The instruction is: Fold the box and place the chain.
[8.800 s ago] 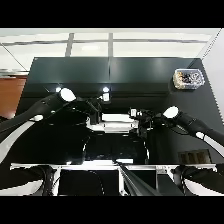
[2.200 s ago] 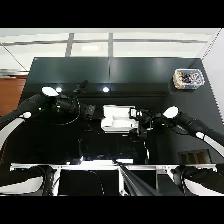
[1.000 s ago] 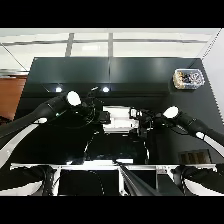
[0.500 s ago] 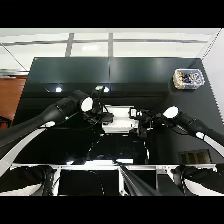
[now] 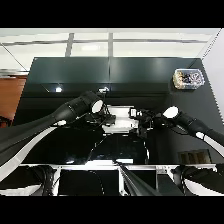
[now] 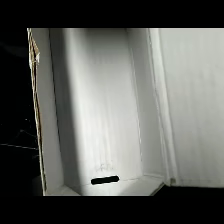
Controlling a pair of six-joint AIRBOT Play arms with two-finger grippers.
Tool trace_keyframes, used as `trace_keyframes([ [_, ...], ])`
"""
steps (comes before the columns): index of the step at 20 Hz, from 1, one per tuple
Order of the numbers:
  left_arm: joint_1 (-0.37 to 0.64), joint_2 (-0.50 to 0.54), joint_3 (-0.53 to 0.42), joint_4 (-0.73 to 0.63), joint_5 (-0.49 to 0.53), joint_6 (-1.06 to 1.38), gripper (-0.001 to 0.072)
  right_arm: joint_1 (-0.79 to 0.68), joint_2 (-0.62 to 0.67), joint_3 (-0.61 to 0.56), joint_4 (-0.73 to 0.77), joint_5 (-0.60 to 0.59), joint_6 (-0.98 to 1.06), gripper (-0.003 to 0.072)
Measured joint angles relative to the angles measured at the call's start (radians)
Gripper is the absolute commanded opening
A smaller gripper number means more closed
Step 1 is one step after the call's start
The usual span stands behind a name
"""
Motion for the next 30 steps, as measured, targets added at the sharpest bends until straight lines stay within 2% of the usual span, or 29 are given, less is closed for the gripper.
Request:
trace_keyframes([
  [5,-0.007,-0.034,0.021,0.010,-0.014,-0.034,0.0386,0.000,0.000,0.000,0.000,0.000,0.000,0.0169],
  [7,-0.008,-0.047,0.038,0.011,-0.015,-0.039,0.0264,0.000,0.000,0.000,0.000,0.000,0.000,0.0169],
  [8,-0.008,-0.051,0.047,0.012,-0.016,-0.040,0.0254,0.000,0.000,0.000,0.000,0.000,0.000,0.0169],
  [9,-0.008,-0.054,0.053,0.012,-0.016,-0.040,0.0188,0.000,0.000,0.000,0.000,0.000,0.000,0.0169],
  [10,-0.008,-0.056,0.058,0.013,-0.017,-0.041,0.0080,0.000,0.000,0.000,0.000,0.000,0.000,0.0169],
  [11,-0.008,-0.058,0.060,0.017,-0.023,-0.042,0.0025,0.000,0.000,0.000,0.000,0.000,0.000,0.0169],
  [14,-0.008,-0.064,0.067,0.015,-0.021,-0.048,0.0026,0.000,0.000,0.000,0.001,0.000,0.003,0.0169],
  [15,-0.008,-0.064,0.068,0.014,-0.022,-0.047,0.0031,0.000,0.000,0.000,0.000,0.000,0.002,0.0169],
  [16,-0.008,-0.065,0.068,0.013,-0.023,-0.045,0.0162,0.000,0.000,0.000,0.000,0.000,0.001,0.0169],
  [17,-0.008,-0.066,0.068,0.008,-0.024,-0.039,0.0369,0.000,0.000,0.000,-0.001,0.000,-0.004,0.0169],
  [18,-0.009,-0.066,0.069,0.002,-0.025,-0.041,0.0407,0.000,0.000,0.000,-0.001,0.000,-0.004,0.0169],
  [21,-0.009,-0.066,0.069,0.005,-0.034,-0.045,0.0402,0.000,0.000,0.000,0.000,0.000,-0.002,0.0169],
  [22,-0.009,-0.066,0.069,0.006,-0.040,-0.049,0.0317,0.000,0.000,0.000,0.000,0.000,-0.002,0.0169],
  [23,-0.009,-0.066,0.069,0.007,-0.040,-0.056,0.0170,0.000,0.000,0.000,0.000,0.000,-0.002,0.0169],
  [25,-0.009,-0.067,0.069,0.011,-0.045,-0.061,0.0027,0.000,0.000,0.000,0.000,0.000,-0.001,0.0169],
  [27,-0.008,-0.068,0.069,0.013,-0.042,-0.066,0.0026,0.000,0.000,0.000,0.001,0.000,0.005,0.0170],
  [28,-0.009,-0.069,0.070,0.013,-0.042,-0.066,0.0026,0.000,0.000,0.000,0.001,0.000,0.004,0.0244],
  [29,-0.009,-0.070,0.070,0.013,-0.042,-0.065,0.0026,0.000,0.000,0.000,0.001,0.000,0.003,0.0512],
  [30,-0.009,-0.070,0.070,0.013,-0.043,-0.064,0.0026,0.000,0.000,0.000,0.001,0.000,0.004,0.0663],
])
